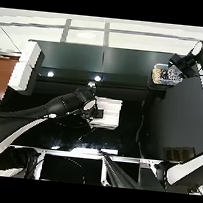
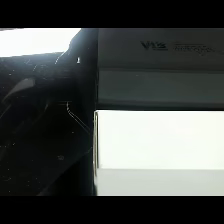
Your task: Fold the box and place the chain.
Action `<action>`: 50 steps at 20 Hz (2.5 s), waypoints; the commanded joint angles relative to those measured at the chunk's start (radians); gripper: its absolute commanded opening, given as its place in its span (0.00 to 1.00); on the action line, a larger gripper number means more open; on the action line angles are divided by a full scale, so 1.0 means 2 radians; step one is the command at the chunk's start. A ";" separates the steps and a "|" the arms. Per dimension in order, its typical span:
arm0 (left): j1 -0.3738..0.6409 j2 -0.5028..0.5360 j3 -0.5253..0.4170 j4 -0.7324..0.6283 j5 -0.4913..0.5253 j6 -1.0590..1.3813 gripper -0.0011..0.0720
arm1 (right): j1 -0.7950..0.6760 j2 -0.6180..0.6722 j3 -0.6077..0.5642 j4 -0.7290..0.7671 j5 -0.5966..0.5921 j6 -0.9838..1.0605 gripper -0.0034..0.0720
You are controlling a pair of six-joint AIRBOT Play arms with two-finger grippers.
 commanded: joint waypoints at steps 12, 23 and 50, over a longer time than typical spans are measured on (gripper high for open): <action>0.000 0.000 0.000 0.000 -0.001 0.000 0.06 | -0.006 -0.043 0.021 0.001 0.005 -0.022 0.39; 0.000 0.000 0.000 0.000 -0.001 0.000 0.06 | -0.017 0.097 0.026 0.062 0.052 -0.315 0.05; 0.000 0.000 0.000 0.000 -0.003 0.000 0.06 | 0.199 0.559 -0.523 0.482 0.034 -0.514 0.05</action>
